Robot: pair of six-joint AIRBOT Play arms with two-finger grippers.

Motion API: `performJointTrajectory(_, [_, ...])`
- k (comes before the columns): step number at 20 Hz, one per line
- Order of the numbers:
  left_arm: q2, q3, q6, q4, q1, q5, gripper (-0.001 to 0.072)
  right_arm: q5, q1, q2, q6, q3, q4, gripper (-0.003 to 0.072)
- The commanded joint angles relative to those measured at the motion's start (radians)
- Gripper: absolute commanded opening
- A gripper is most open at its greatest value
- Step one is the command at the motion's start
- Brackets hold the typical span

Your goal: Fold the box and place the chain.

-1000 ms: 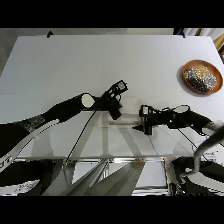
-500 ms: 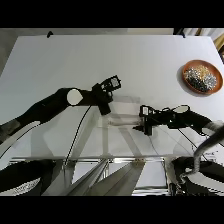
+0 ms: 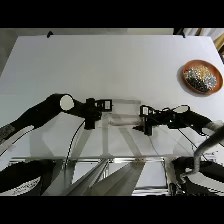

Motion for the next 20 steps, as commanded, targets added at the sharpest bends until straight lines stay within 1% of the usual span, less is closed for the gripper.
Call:
performJointTrajectory(1, [-0.028,-0.040,0.156,-0.079,-0.006,0.092,0.0355,0.000,0.000,0.000,0.000,0.000,0.001,0.0412])
performJointTrajectory(2, [-0.032,-0.040,0.156,-0.080,-0.011,0.127,0.0358,0.000,0.000,0.000,0.000,0.000,0.001,0.0412])
performJointTrajectory(4, [-0.042,-0.040,0.156,-0.090,-0.020,0.148,0.0358,0.000,0.000,0.000,0.000,0.000,0.001,0.0412])
performJointTrajectory(8, [-0.047,-0.041,0.158,-0.120,-0.040,0.140,0.0358,0.000,0.000,0.000,0.000,0.000,0.001,0.0412])
performJointTrajectory(14, [-0.047,-0.041,0.171,-0.125,-0.077,0.126,0.0342,0.000,0.000,0.000,0.000,0.000,0.001,0.0412])
performJointTrajectory(16, [-0.047,-0.041,0.177,-0.140,-0.083,0.121,0.0306,0.000,0.000,0.000,0.000,0.000,0.001,0.0412])
performJointTrajectory(17, [-0.047,-0.041,0.177,-0.153,-0.085,0.121,0.0255,0.000,0.000,0.000,0.000,0.000,0.001,0.0412])
performJointTrajectory(20, [-0.047,-0.041,0.178,-0.188,-0.085,0.124,0.0252,0.000,0.000,0.000,0.000,0.000,0.001,0.0412])
